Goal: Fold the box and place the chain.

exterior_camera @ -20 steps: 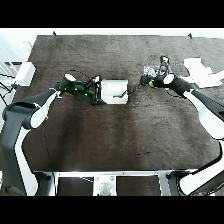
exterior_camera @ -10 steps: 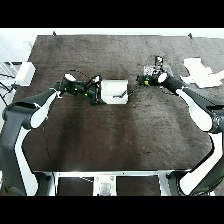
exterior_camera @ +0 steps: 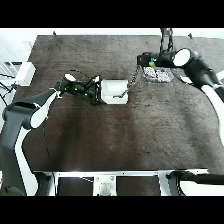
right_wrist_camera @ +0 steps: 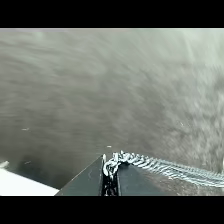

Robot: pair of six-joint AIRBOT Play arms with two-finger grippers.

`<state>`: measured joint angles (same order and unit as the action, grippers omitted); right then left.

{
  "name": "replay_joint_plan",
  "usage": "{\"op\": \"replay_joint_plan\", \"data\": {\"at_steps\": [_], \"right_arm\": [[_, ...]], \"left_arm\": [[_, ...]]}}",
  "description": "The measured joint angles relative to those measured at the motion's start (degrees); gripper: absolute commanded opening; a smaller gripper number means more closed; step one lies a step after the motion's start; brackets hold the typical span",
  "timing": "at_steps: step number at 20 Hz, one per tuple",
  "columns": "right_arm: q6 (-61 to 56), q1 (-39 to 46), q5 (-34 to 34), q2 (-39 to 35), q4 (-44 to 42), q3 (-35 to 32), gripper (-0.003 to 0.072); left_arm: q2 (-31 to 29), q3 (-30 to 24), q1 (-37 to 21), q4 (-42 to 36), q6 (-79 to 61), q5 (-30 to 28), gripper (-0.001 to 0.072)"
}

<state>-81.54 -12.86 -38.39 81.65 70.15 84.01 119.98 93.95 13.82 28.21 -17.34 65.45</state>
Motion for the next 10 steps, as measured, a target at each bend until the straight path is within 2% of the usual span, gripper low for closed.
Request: {"op": "replay_joint_plan", "data": {"at_steps": [5, 10], "right_arm": [[-1.73, -5.55, -2.80, -8.15, 5.03, 0.00, 0.0007], [-3.02, -10.25, -3.48, -10.54, 6.80, -0.74, 0.0006]], "left_arm": [[0.00, 0.00, 0.00, 0.00, 0.00, 0.02, 0.0536], [0.00, 0.00, 0.00, 0.00, 0.00, 0.02, 0.0536]]}}
